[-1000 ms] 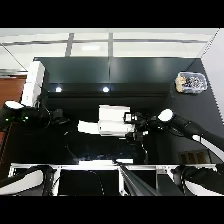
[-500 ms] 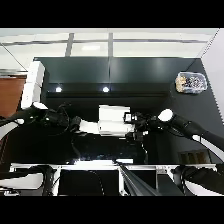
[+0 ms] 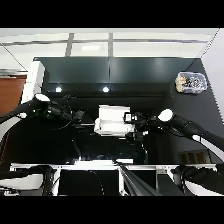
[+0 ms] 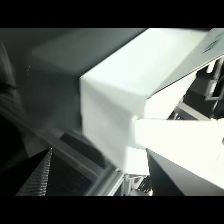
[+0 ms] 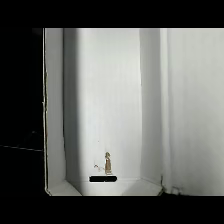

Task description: Fold the box and place the chain.

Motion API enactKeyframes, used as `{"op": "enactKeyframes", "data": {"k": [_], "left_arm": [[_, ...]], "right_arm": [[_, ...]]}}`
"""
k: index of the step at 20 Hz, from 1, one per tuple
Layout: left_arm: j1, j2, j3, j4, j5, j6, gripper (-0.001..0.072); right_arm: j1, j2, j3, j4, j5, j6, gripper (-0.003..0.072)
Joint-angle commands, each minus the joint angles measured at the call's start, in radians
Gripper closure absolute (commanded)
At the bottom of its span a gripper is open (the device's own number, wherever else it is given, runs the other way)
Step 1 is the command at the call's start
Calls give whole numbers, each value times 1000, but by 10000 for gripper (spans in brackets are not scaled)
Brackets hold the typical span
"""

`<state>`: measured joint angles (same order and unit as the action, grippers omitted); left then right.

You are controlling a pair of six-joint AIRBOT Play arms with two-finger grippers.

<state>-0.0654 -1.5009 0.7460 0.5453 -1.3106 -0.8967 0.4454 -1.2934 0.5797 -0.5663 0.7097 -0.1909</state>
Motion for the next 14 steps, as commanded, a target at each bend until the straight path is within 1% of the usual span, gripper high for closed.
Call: {"op": "enactKeyframes", "data": {"k": [1, 2, 5, 6, 7, 10, 14], "left_arm": [[-15, 0, 41, -5, -34, 3, -7], [-31, 0, 50, -5, -40, -1, 25], [-81, 0, 89, -2, -53, -13, 33], [-100, 0, 101, 11, -50, -43, 81], [-119, 0, 115, 36, -48, -77, 89], [-169, 0, 149, 118, -6, -209, 89], [-214, 8, 188, 132, 16, -282, 89]], "right_arm": [[-1, 0, 0, 0, 0, 0, 485], [-1, 0, 0, 0, 0, 0, 484], [-1, 0, 0, 0, 0, 0, 485], [-1, 0, 0, 0, 0, 0, 485], [-1, 0, 0, 0, 0, 0, 485], [-1, 0, 0, 0, 0, 0, 485], [-1, 0, 0, 0, 0, 0, 484]]}}
